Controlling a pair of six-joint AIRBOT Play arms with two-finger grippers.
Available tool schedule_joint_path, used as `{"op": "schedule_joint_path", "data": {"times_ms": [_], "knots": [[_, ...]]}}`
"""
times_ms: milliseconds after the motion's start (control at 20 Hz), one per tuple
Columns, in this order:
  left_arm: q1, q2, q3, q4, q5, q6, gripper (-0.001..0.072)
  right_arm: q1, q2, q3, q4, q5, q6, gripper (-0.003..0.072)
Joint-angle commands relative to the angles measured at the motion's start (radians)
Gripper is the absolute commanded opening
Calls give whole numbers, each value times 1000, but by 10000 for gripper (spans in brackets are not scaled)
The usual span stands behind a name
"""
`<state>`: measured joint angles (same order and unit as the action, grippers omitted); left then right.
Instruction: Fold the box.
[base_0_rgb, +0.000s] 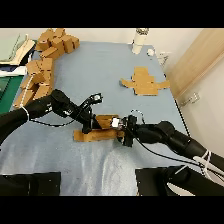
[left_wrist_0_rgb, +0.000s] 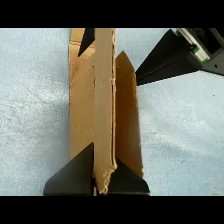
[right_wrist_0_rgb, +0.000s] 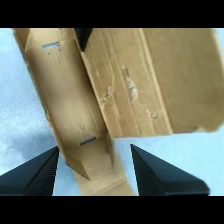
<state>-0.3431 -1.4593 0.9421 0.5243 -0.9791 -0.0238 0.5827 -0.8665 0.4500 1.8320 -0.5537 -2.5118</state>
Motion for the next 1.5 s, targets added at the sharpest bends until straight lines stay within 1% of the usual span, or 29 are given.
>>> {"op": "schedule_joint_path", "data": {"times_ms": [0,200,350,550,750,1000,1150,1450], "knots": [[0,0,0,0,0,0,14,-97,-76,41,243,-49,-297,716],[0,0,0,0,0,0,14,-110,-193,110,264,-174,-346,716],[0,0,0,0,0,1,14,-110,-232,116,279,-190,-374,716],[0,0,0,0,0,0,14,-110,-243,116,287,-192,-396,716],[0,0,0,0,0,0,14,-110,-243,116,304,-241,-396,716],[0,0,0,0,0,0,14,-110,-243,116,303,-242,-394,714],[0,0,0,0,0,1,14,-110,-232,116,292,-256,-337,710],[0,0,0,0,0,1,14,-110,-229,116,288,-260,-334,711]]}}
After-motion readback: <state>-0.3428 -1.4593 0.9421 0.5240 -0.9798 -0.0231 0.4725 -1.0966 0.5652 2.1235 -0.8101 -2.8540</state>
